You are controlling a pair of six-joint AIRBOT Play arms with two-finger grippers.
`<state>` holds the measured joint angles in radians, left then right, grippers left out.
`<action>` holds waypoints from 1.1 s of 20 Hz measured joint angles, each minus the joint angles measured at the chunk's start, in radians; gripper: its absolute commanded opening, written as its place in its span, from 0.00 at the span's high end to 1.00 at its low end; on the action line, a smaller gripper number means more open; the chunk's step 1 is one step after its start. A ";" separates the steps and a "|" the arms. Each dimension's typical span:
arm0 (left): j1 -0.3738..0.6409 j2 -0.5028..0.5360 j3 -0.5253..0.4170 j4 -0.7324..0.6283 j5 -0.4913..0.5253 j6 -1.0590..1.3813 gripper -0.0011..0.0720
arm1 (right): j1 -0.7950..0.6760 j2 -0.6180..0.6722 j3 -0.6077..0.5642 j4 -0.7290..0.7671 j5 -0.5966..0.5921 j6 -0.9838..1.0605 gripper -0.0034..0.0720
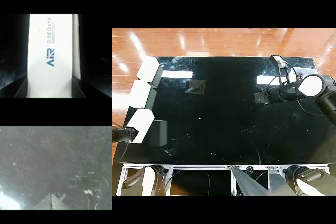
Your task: Fold the box and place the chain.
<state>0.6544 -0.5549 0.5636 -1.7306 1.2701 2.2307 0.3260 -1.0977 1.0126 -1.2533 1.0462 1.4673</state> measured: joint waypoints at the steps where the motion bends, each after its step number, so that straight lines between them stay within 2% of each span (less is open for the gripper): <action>1: 0.037 -0.031 0.000 0.006 -0.014 0.005 0.96 | 0.000 0.000 0.000 0.002 -0.005 -0.005 0.92; 6: 0.167 -0.192 0.027 0.021 -0.087 0.060 0.96 | 0.000 0.000 0.000 0.006 -0.029 -0.013 0.92; 12: 0.203 -0.317 0.062 -0.026 -0.227 0.157 0.95 | 0.000 0.000 0.000 0.014 -0.043 0.011 0.92; 13: 0.204 -0.335 0.065 -0.029 -0.242 0.164 0.88 | 0.000 0.000 0.000 0.017 -0.043 0.017 0.92; 14: 0.206 -0.348 0.067 -0.034 -0.252 0.172 0.64 | 0.000 0.000 0.000 0.021 -0.043 0.024 0.92; 15: 0.207 -0.357 0.069 -0.040 -0.261 0.175 0.25 | 0.000 0.000 0.000 0.022 -0.043 0.028 0.92; 16: 0.207 -0.365 0.069 -0.047 -0.266 0.179 0.12 | 0.000 0.000 0.000 0.024 -0.043 0.031 0.92; 22: 0.208 -0.380 0.093 -0.076 -0.291 0.135 0.12 | 0.000 0.000 0.000 0.029 -0.040 0.043 0.92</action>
<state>0.8619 -0.9344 0.6571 -1.8069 0.9791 2.3661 0.3256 -1.0977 1.0126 -1.2243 1.0065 1.5105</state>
